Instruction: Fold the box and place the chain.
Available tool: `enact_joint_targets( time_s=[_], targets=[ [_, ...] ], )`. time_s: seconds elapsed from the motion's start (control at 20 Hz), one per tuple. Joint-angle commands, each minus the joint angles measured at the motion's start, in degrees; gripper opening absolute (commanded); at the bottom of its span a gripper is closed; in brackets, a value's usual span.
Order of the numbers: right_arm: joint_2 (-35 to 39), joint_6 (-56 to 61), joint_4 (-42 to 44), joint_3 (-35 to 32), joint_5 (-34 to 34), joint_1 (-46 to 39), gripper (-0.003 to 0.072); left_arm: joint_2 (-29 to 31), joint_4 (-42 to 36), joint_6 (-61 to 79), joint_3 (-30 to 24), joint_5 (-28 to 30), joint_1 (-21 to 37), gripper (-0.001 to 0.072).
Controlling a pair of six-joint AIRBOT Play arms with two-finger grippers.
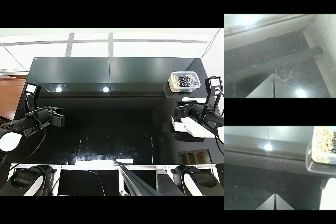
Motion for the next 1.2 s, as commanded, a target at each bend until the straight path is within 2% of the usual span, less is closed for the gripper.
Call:
enact_joint_targets(
  time_s=[0.0,0.85,1.0,1.1,1.15],
  targets=[
    [0.02,0.02,0.0,-0.02,0.0,0.04,0.0018,0.04,0.02,0.0,-0.02,0.0,0.0,0.0029],
    [0.02,0.02,0.31,-0.02,0.0,0.04,0.0018,0.04,-0.44,0.0,-0.02,0.94,0.0,0.0029],
    [0.02,0.02,2.03,-0.02,-1.92,0.07,0.0018,-0.24,-0.44,-0.02,-0.07,6.05,0.0,0.0029],
    [-0.26,-0.02,1.62,-0.04,-8.96,-0.04,0.002,-0.94,-1.9,-0.02,-0.07,11.54,-0.04,0.0029],
    [-0.66,0.07,0.2,-0.04,-12.68,-0.57,0.0112,-1.57,-1.97,-0.02,-0.07,14.38,0.0,0.003]
  ],
)
